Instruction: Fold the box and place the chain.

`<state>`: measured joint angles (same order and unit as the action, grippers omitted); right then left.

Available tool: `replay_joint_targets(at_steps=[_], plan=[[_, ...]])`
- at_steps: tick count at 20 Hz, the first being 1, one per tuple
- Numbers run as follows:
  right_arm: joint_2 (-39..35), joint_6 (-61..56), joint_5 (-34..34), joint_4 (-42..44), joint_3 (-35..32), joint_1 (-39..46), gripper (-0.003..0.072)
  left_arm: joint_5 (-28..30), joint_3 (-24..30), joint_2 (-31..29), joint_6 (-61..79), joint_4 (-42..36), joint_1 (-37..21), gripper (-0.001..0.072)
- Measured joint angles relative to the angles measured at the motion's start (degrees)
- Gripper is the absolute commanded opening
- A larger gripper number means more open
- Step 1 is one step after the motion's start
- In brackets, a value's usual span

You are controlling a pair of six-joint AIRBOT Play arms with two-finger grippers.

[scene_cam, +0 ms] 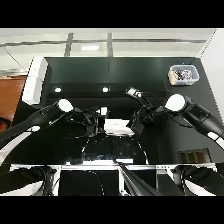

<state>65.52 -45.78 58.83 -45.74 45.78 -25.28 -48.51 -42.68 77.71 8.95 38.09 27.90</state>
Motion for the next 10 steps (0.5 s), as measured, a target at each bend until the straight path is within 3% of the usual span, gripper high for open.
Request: replay_joint_targets(at_steps=[5,10], plan=[[1.2,-12.1,-2.8,2.6,-2.9,0.2,0.0012,0.0,0.0,0.0,0.0,0.0,0.0,0.0409],[3.1,-15.8,-5.7,3.8,-4.6,0.3,0.0012,0.1,0.0,0.0,0.0,0.0,0.0,0.0409]])
